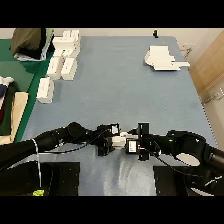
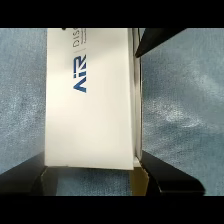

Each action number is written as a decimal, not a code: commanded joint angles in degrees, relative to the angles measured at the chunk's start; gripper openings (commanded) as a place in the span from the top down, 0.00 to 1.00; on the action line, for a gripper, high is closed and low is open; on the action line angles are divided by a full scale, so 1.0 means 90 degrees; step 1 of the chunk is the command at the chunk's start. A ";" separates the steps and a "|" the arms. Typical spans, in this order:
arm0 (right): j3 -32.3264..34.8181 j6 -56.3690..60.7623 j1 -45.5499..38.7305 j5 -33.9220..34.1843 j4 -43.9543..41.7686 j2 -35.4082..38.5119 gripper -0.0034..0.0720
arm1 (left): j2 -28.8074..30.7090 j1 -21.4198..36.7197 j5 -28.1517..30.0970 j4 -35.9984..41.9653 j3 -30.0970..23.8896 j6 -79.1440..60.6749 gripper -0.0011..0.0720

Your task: Fold the box.

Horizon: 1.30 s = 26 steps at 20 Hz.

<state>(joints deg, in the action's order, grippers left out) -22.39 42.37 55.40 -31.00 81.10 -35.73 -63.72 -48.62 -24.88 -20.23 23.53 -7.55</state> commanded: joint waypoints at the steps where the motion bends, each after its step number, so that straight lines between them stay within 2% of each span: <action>1: -0.0002 0.0005 0.0007 -0.0034 -0.0039 0.0192 0.42 | 0.0002 0.0002 0.0034 0.0005 0.0000 0.0010 0.35; 4: -0.0005 0.0005 0.0007 0.0002 -0.0044 0.0199 0.42 | 0.0002 0.0002 0.0034 0.0005 0.0000 0.0010 0.35; 6: -0.0029 0.0029 0.0007 0.0019 -0.0197 0.0321 0.73 | 0.0002 0.0002 0.0034 0.0005 0.0000 0.0010 0.35; 8: -0.0029 0.0165 0.0007 0.0017 -0.0231 0.0352 0.93 | 0.0002 0.0002 0.0034 0.0005 0.0000 0.0010 0.35; 9: -0.0027 0.0267 0.0007 -0.0002 -0.0211 0.0330 0.95 | 0.0002 0.0002 0.0034 0.0005 0.0000 0.0010 0.35; 13: 0.0044 0.0350 0.0007 0.0058 -0.0202 0.0233 0.95 | 0.0002 0.0002 0.0034 0.0005 0.0000 0.0010 0.35; 16: 0.0476 0.0843 0.0010 0.0979 0.0355 0.0308 0.95 | 0.0002 0.0002 0.0036 0.0005 0.0000 0.0010 0.35; 18: 0.0814 0.1088 0.0007 0.1613 0.0359 0.0425 0.95 | 0.0002 0.0002 0.0034 0.0005 0.0000 0.0010 0.35; 22: 0.0840 0.2016 0.0007 0.1132 -0.0265 0.0440 0.95 | 0.0002 0.0002 0.0034 0.0005 0.0000 0.0010 0.35; 26: 0.0758 0.3174 0.0007 0.1110 -0.1236 0.0425 0.95 | 0.0002 0.0002 0.0034 0.0005 0.0000 0.0010 0.35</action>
<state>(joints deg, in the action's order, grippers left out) -15.49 63.11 55.42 -20.73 75.66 -31.86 -63.72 -48.62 -24.56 -20.16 23.53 -7.44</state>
